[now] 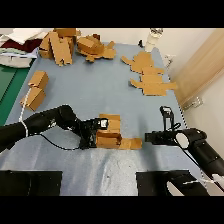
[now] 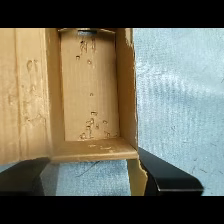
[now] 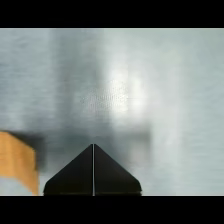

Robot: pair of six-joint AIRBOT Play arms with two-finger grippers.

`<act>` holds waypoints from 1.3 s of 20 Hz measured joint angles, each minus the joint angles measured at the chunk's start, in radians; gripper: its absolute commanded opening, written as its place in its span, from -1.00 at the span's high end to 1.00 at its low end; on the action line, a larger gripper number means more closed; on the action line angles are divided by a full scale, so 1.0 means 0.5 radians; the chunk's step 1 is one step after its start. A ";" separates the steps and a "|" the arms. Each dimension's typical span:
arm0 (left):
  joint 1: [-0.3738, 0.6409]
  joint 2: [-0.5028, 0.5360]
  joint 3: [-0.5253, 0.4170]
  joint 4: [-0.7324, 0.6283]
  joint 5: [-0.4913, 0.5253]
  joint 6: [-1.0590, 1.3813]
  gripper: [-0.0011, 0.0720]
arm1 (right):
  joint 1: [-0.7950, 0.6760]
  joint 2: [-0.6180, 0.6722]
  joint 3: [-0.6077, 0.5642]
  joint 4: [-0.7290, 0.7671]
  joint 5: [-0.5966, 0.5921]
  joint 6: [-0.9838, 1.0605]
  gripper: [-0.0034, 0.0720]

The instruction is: Fold the box.

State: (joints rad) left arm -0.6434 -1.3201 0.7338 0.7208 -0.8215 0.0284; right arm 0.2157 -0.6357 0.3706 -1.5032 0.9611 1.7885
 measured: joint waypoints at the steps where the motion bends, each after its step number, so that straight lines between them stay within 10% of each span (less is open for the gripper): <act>1: 0.000 0.000 0.000 0.000 0.000 0.000 -0.15 | -0.014 -0.027 -0.022 0.170 -0.037 -0.047 0.91; 12: 0.000 0.000 0.000 -0.005 0.002 0.000 -0.15 | -0.053 -0.447 -0.101 1.706 -0.196 -0.892 0.91; 16: 0.002 0.000 0.000 -0.005 0.002 -0.005 -0.15 | -0.053 -0.434 -0.098 1.895 -0.179 -1.033 0.90; 26: 0.002 -0.002 -0.006 0.003 0.004 -0.005 -0.15 | -0.048 -0.290 -0.097 1.874 -0.173 -0.989 0.07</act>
State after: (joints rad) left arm -0.6422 -1.3212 0.7307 0.7223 -0.8196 0.0257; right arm 0.1917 -0.7807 0.3222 -0.5663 0.8745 1.2942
